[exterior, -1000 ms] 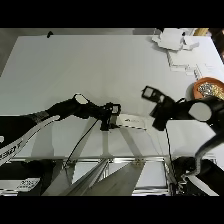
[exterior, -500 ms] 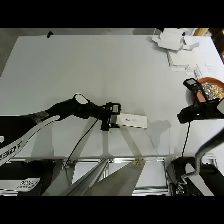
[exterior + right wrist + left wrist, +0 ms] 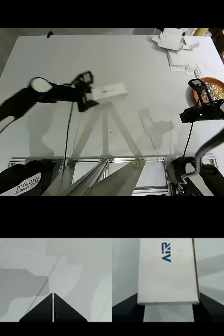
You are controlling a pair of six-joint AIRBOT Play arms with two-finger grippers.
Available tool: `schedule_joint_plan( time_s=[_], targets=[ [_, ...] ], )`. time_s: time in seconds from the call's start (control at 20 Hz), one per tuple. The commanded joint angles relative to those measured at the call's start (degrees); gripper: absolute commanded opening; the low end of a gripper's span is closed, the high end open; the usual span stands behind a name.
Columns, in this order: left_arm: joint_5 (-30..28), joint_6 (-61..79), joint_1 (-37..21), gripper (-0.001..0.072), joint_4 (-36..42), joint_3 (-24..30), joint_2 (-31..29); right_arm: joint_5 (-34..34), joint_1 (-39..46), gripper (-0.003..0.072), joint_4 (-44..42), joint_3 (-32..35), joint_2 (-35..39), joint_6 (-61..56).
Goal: Fold the box and place the chain.
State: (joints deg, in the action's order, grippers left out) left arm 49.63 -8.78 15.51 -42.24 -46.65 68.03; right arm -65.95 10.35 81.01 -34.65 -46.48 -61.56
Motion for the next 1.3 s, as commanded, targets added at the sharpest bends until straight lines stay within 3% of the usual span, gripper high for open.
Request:
schedule_joint_plan(
  time_s=[0.0,0.15,0.4,0.6,0.7,0.75,1.0,1.25],
  targets=[
    [2.3,-23.9,-13.3,0.0352,-18.8,0.0,-9.1,0.0,0.1,0.0019,0.0,0.0,0.0,-0.1],
    [4.6,-36.2,-25.7,0.0352,-25.4,0.1,-10.2,-0.1,0.1,0.0019,0.0,0.0,0.0,-0.1],
    [3.8,-44.2,-39.9,0.035,-25.9,4.1,-9.3,-0.1,0.1,0.0019,0.0,0.0,0.0,-0.1],
    [3.5,-44.2,-41.2,0.0355,-26.2,8.4,-8.0,0.0,0.1,0.0019,0.0,0.0,0.0,-0.1],
    [4.2,-44.2,-41.2,0.0537,-26.2,9.0,-7.8,0.0,0.1,0.0019,0.0,0.0,0.0,-0.1],
    [4.5,-44.2,-41.2,0.0705,-26.2,9.0,-7.8,0.0,0.1,0.0019,0.0,0.0,0.0,-0.1],
    [7.5,-44.2,-41.2,0.0697,-26.2,9.0,-8.4,0.0,0.1,0.0019,0.0,0.0,0.0,-0.1],
    [9.0,-44.2,-41.1,0.0697,-26.4,9.0,-15.1,0.0,0.1,0.0019,0.0,0.0,0.0,-0.1]
  ],
)
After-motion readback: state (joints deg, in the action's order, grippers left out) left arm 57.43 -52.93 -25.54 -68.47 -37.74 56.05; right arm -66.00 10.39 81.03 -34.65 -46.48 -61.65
